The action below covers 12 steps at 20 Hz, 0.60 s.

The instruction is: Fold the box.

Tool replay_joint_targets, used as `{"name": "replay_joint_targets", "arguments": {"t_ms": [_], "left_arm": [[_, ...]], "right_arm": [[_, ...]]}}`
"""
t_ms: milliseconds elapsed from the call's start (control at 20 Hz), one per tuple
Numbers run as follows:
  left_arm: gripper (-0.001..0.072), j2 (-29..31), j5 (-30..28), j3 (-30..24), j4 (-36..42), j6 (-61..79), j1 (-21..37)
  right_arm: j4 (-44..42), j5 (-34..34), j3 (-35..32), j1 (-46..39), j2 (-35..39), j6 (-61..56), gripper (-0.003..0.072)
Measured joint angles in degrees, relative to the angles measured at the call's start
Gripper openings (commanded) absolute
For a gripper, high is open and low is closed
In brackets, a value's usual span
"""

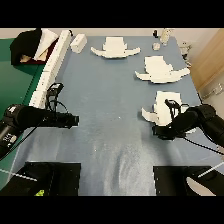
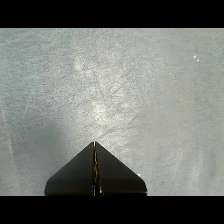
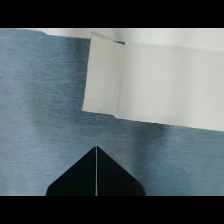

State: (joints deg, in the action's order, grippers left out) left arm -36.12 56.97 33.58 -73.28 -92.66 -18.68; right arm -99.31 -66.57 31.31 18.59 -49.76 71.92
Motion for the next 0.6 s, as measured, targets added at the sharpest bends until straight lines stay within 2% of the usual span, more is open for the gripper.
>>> {"name": "replay_joint_targets", "arguments": {"t_ms": [150, 250, 550, 600], "left_arm": [[0.0015, 0.00, 0.00, 0.00, 0.00, 0.00, 0.00], [0.0015, 0.00, 0.00, 0.00, 0.00, 0.00, 0.00], [0.0015, 0.00, 0.00, 0.00, 0.00, 0.00, 0.00], [0.0015, 0.00, 0.00, 0.00, 0.00, 0.00, 0.00]], "right_arm": [[-0.70, 0.68, 0.00, 0.13, 0.11, 0.04, 0.0006], [-0.87, 1.14, 0.00, 0.13, 0.11, -0.02, 0.0231], [-0.74, 0.17, 2.51, -2.01, -0.15, -1.09, 0.0251], [-0.20, -0.94, 3.85, -3.54, -0.50, -1.16, 0.0355]]}}
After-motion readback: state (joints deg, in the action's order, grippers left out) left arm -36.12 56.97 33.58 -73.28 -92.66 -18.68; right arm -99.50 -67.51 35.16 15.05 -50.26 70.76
